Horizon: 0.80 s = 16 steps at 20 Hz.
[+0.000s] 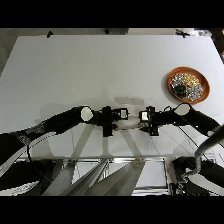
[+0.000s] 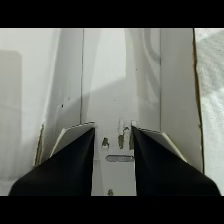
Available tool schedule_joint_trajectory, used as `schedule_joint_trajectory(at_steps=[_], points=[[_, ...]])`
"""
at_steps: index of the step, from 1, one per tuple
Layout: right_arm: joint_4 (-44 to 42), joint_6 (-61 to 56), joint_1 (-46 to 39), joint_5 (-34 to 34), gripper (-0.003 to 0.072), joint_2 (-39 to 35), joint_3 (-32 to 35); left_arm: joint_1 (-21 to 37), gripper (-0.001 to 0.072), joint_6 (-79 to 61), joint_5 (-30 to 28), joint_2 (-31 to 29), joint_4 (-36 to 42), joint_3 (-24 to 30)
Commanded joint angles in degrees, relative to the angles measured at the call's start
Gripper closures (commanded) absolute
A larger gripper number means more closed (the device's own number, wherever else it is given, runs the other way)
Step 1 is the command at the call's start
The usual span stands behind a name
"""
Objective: Fold the box and place the chain.
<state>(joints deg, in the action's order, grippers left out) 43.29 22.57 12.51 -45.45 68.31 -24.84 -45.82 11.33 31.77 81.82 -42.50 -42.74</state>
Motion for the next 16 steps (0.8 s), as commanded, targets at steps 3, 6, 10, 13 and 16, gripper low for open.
schedule_joint_trajectory(at_steps=[3,6,10,13,16], points=[[0.00,0.00,0.04,0.02,0.0272,0.02,0.02,0.04,0.0585,2.93,2.38,-1.77,-0.11,0.00],[0.00,0.00,0.04,0.00,0.0272,0.02,0.02,1.53,0.0708,13.09,6.16,-7.82,-4.04,0.00],[0.00,0.00,0.04,0.02,0.0272,0.02,0.02,6.47,0.0708,40.48,12.98,-16.79,-19.58,0.00],[0.00,0.00,0.04,0.02,0.0272,0.02,0.02,11.78,0.0708,55.82,21.05,-20.92,-26.49,1.11],[0.00,0.00,0.04,0.02,0.0272,0.02,0.02,16.06,0.0708,63.34,23.82,-22.43,-26.51,5.57]])
